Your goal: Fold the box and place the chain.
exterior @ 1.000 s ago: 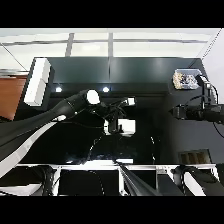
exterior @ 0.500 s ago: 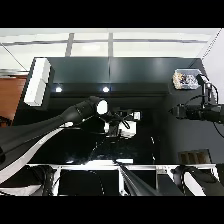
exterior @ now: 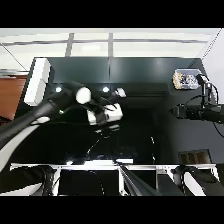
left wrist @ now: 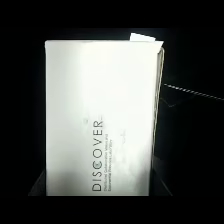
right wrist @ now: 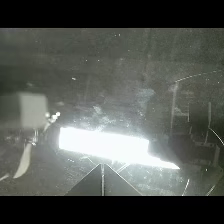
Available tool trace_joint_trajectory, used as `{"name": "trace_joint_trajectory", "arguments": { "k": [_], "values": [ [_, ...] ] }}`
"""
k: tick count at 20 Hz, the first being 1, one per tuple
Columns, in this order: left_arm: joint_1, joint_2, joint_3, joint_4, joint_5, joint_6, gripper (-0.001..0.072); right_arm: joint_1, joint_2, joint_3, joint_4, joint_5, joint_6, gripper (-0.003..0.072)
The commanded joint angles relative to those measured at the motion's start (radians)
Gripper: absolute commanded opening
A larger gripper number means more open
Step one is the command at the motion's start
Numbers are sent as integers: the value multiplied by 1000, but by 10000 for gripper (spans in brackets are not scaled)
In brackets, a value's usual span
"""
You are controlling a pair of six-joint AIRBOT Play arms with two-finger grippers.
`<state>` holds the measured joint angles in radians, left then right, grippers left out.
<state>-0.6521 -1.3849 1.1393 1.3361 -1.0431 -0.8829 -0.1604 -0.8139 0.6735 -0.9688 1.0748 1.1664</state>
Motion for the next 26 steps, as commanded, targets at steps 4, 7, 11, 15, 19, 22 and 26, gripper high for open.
{"name": "trace_joint_trajectory", "arguments": {
  "k": [4, 7, 11, 15, 19, 22, 26],
  "values": [
    [225, 168, -93, 130, -130, -421, 327, 0, 1, 0, 0, -3, 0, 14],
    [351, 257, -245, 130, -133, -484, 328, 0, 1, 0, 0, -3, 0, 14],
    [603, 391, -438, 132, -146, -488, 328, 0, 1, -1, 3, -3, 1, 14],
    [995, 443, -499, 147, -146, -465, 328, 0, 0, -14, 18, -6, 1, 13],
    [1281, 437, -500, 92, -85, -332, 330, 0, 0, -19, 28, -15, 1, 14],
    [1318, 418, -500, 15, -8, -144, 330, 0, 0, -19, 37, -40, 3, 13],
    [1276, 403, -500, -15, 132, -36, 330, 0, 0, -19, 38, -51, 8, 14]
  ]
}}
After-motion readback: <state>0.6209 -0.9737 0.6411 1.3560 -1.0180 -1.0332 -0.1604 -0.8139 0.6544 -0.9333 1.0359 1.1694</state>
